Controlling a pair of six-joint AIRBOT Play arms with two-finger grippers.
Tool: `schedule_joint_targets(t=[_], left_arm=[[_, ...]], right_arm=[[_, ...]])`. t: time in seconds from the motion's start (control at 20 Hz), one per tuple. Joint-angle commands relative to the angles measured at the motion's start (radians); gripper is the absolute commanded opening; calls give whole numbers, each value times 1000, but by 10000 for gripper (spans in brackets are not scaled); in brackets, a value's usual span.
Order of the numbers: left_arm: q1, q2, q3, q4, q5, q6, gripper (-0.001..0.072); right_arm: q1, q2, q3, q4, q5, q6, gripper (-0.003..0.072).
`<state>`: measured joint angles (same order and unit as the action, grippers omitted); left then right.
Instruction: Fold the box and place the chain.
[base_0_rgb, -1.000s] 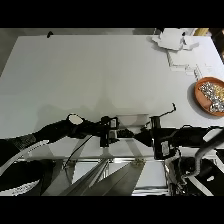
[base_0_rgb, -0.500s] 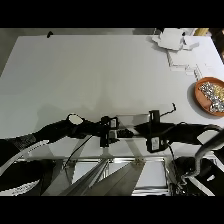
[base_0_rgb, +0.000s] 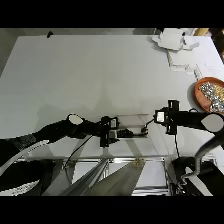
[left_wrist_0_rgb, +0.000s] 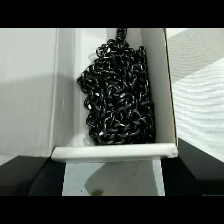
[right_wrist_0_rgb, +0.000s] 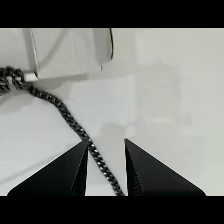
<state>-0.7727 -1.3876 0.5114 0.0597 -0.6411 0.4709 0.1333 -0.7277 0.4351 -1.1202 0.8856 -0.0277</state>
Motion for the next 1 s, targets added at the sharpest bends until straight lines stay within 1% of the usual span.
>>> schedule_joint_targets(t=[0.0, 0.15, 0.3, 0.45, 0.5, 0.55, 0.65, 0.7, 0.75, 0.8, 0.95], left_arm=[[-1, 1, 0, 0, 0, 0, 208], [-1, 1, 0, 0, 0, 0, 208], [-1, 1, 0, 0, 0, 0, 208], [-1, 1, 0, 0, 0, 0, 208], [-1, 1, 0, 0, 0, 0, 208], [-1, 1, 0, 0, 0, 0, 208], [-1, 1, 0, 0, 0, 0, 208], [-1, 1, 0, 0, 0, 0, 208], [-1, 1, 0, 0, 0, 0, 208], [-1, 1, 0, 0, 0, 0, 208], [-1, 1, 0, 0, 0, 0, 208]], right_arm=[[-27, -133, -5, -17, -36, -95, 260], [-27, -248, -5, -16, -76, -116, 260], [-27, -327, -5, -14, -89, -154, 259], [-27, -352, -5, 28, -125, -204, 258], [-27, -354, -5, 44, -125, -224, 250], [-27, -355, -5, 58, -124, -240, 225], [-27, -356, -5, 60, -123, -241, 211], [-27, -356, -5, 59, -114, -241, 149], [-27, -355, -5, 58, -98, -240, 105], [-27, -347, -5, 51, -68, -240, 12], [-27, -266, -5, 14, -8, -232, 12]])
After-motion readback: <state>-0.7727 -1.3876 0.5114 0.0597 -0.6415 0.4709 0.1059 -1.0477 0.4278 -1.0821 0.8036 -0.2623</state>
